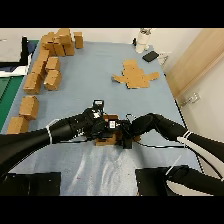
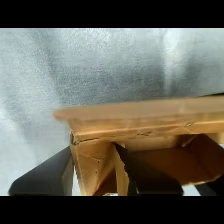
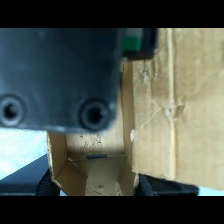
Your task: Fold the box.
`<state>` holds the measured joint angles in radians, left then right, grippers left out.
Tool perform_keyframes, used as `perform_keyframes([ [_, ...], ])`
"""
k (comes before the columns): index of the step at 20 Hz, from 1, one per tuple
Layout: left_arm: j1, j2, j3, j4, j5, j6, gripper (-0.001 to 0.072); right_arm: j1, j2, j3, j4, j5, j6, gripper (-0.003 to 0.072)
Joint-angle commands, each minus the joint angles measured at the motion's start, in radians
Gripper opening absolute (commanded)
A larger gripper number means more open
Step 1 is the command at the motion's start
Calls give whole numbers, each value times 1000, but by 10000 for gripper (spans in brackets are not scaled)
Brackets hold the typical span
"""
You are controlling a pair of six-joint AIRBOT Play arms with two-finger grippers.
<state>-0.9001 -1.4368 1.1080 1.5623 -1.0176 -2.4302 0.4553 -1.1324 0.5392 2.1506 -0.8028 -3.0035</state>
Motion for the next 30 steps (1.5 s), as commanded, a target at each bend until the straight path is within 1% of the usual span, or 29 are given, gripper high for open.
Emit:
perform_keyframes([
  [1, -4, -13, 8, 9, -35, -19, 267, 0, -1, 0, 0, 0, 0, 514],
  [2, -5, -13, 8, 9, -35, -19, 68, 0, -1, 0, 0, 0, 0, 514],
  [3, -8, -13, 9, 6, -28, -20, 44, 0, -1, 0, 0, 0, 0, 514],
  [6, -17, -13, 9, 7, -24, -21, 42, 0, -1, 0, 0, 0, 0, 514],
  [7, -17, -13, 9, 6, -27, -21, 13, 0, -1, 0, 0, 0, 0, 513],
  [10, -17, -13, 9, -18, -30, -20, 14, 0, -1, 0, 0, 0, 0, 514],
  [11, -17, -13, 9, -21, -31, -17, 29, 0, -1, 0, 0, 0, 0, 514],
  [12, -17, -11, 9, -22, -31, -16, 297, 0, -1, 0, 0, 0, 0, 513],
  [13, -17, -9, 9, -30, -37, -18, 536, 0, -1, 0, 0, 0, 0, 514],
  [14, -15, -6, 9, -41, -43, -20, 547, 0, -1, 0, 0, 0, 0, 513],
  [19, -14, 22, 13, -21, -60, -21, 546, 0, -1, 0, 0, 0, 0, 514],
  [24, -6, -15, 13, -9, -56, -19, 544, 0, -1, 0, 0, 0, 0, 514],
  [25, -2, -26, 13, -9, -56, -19, 466, 0, -1, 0, 0, 0, 0, 513],
  [26, -1, -35, 13, -5, -55, -15, 346, 0, -1, 0, 0, 0, 0, 513],
  [27, -2, -40, 13, -3, -49, -13, 265, 0, -1, 0, 0, 0, 0, 513],
  [28, -2, -41, 13, -3, -38, -12, 124, 0, -1, 0, 0, 0, 0, 514],
  [29, -3, -39, 13, -4, -22, -12, 13, 0, -1, 0, 0, 0, 0, 514],
  [30, -3, -39, 13, -4, -12, -12, 13, 0, -1, 0, 0, 0, 0, 514],
])
